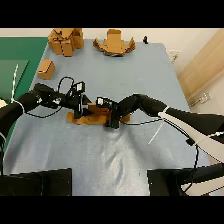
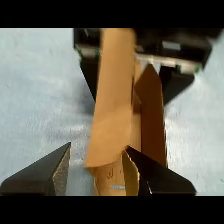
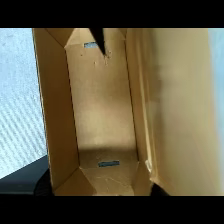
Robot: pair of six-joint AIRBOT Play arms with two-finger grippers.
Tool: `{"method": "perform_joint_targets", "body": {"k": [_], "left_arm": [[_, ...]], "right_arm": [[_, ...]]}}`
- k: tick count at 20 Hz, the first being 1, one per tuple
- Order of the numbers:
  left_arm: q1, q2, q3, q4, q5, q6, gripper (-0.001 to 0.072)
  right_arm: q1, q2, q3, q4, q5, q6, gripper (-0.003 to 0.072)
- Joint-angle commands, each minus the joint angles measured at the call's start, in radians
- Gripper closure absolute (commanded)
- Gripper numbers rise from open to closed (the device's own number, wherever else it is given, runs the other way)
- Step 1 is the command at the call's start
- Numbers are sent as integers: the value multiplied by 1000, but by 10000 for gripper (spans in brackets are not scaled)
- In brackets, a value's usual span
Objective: Fold the box.
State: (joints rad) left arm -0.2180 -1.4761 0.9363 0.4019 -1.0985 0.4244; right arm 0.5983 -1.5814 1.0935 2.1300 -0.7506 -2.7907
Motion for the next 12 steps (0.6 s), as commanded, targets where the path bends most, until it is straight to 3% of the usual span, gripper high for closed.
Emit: {"method": "perform_joint_targets", "body": {"k": [1, 12], "left_arm": [[8, 2, 14, -21, 6, -60, 225], [68, 8, 67, -16, -88, -188, 226]], "right_arm": [[0, -1, 0, -1, 1, 0, 18], [0, -1, 0, -2, 1, 8, 28]]}}
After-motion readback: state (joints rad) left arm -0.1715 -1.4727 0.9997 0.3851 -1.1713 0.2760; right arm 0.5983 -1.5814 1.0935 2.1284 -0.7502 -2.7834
